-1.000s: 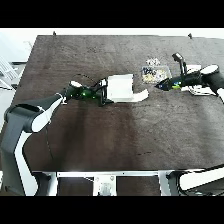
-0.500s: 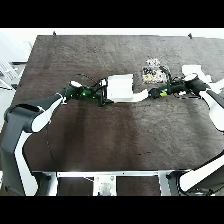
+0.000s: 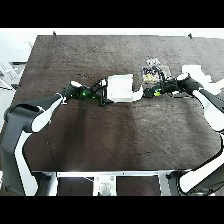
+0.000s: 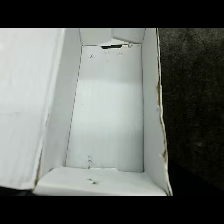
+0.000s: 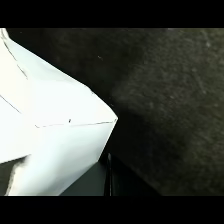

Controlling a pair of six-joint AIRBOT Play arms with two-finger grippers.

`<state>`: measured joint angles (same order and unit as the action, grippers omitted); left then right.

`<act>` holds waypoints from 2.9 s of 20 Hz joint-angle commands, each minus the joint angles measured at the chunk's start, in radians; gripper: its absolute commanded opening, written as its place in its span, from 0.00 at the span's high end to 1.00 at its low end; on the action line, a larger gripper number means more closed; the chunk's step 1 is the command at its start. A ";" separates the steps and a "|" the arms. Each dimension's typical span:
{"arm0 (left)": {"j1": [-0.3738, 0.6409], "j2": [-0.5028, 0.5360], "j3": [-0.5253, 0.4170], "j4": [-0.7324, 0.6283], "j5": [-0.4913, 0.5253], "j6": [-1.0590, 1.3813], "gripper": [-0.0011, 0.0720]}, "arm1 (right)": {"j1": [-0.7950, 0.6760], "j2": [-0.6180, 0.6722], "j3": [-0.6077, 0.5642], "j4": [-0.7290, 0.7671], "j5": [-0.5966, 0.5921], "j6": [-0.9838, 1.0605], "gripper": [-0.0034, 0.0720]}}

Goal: Fold the box and place the chain.

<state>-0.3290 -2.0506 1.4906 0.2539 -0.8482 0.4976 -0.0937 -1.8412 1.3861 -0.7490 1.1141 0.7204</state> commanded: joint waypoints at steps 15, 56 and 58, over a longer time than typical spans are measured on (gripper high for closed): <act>0.001 -0.001 0.000 0.000 0.001 0.000 0.59 | 0.029 0.012 0.064 0.177 0.118 0.005 0.52; 0.001 -0.001 0.000 0.000 -0.001 0.000 0.59 | 0.312 0.008 0.251 -0.521 -0.006 0.547 0.36; 0.001 -0.001 0.000 0.000 0.000 0.000 0.59 | 0.327 0.008 0.253 -0.557 -0.006 0.570 0.36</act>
<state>-0.3290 -2.0510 1.4906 0.2539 -0.8482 0.4976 0.2092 -1.8320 1.6291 -1.2247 1.1183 1.2232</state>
